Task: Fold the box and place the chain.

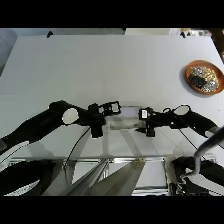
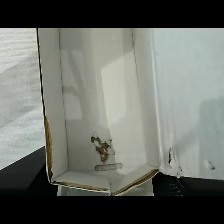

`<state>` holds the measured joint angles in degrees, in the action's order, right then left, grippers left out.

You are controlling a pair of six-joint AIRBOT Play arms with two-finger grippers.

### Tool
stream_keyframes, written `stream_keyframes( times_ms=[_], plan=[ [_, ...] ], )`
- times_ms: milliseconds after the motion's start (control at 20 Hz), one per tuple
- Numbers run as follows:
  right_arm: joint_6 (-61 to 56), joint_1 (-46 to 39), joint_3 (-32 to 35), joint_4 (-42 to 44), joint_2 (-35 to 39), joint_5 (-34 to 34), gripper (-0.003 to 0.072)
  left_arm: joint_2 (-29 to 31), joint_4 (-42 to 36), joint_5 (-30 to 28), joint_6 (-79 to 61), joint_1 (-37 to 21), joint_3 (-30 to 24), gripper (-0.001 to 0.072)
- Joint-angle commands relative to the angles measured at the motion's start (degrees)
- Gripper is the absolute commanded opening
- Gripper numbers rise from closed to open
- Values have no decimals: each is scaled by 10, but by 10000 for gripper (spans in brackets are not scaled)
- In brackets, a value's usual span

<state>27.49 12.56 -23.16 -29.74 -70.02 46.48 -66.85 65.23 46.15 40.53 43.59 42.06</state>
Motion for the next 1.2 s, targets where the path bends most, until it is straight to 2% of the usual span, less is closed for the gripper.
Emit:
stream_keyframes(
  times_ms=[0, 300, 350, 450, 650, 750, 900, 1150],
  plan=[
    [0, 0, 0, 0, 0, 0, 457, -1, -17, -10, -19, -21, -24, 13],
    [0, 0, 0, 0, 0, 0, 457, -1, -17, -10, -22, -55, -24, 14],
    [0, 0, 0, 0, 0, 0, 457, -1, -20, -8, -37, -59, -24, 47],
    [0, 0, 0, 0, 0, 0, 457, -1, -47, 7, -130, -63, -24, 301],
    [0, 0, 0, 0, 0, 0, 457, -5, -119, 2, -376, -68, -26, 300],
    [0, 0, 0, 0, 0, 0, 457, -17, -170, -7, -443, -76, -26, 300],
    [0, 0, 0, 0, 0, 0, 457, -41, -211, -25, -467, -80, -26, 302],
    [0, 0, 0, 0, 0, 0, 457, -50, -210, -21, -428, -80, -26, 305]
  ],
)
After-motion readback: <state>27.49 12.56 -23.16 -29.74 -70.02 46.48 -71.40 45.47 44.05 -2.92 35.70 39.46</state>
